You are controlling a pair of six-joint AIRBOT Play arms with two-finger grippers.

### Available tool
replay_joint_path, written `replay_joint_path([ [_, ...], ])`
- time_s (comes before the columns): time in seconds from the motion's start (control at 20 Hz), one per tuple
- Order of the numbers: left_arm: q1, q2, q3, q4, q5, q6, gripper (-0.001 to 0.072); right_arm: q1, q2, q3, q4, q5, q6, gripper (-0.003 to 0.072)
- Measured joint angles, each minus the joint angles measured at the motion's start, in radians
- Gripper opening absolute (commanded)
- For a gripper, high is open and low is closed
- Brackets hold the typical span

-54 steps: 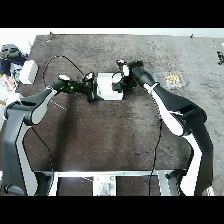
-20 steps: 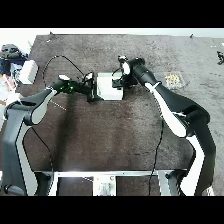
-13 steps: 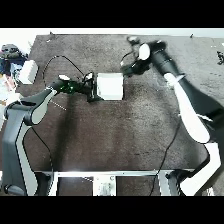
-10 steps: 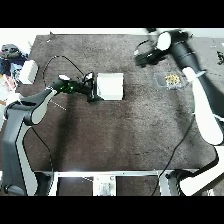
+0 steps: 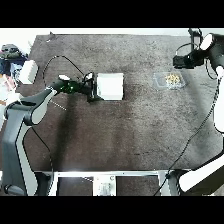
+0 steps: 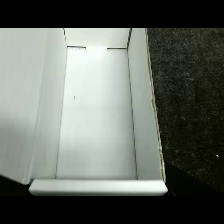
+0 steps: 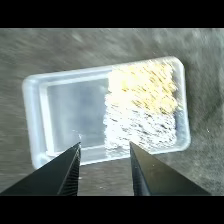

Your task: Fold the box and place the chain.

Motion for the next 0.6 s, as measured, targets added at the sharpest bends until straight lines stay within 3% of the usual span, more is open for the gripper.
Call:
replay_joint_path([
  [0.3, 0.000, 0.000, 0.000, 0.000, 0.000, 0.000, 0.0174, -0.044, -0.101, 0.000, -0.029, 0.051, -0.032, 0.0334],
  [0.35, 0.000, 0.000, 0.000, 0.000, 0.000, 0.000, 0.0174, -0.053, -0.111, 0.000, -0.032, 0.061, -0.036, 0.0276],
  [0.4, 0.000, 0.000, 0.000, 0.000, 0.000, 0.000, 0.0174, -0.060, -0.118, 0.000, -0.035, 0.066, -0.042, 0.0158],
  [0.6, 0.000, 0.000, 0.000, 0.000, 0.001, 0.000, 0.0174, -0.087, -0.138, 0.000, -0.034, 0.082, -0.046, 0.0164],
])
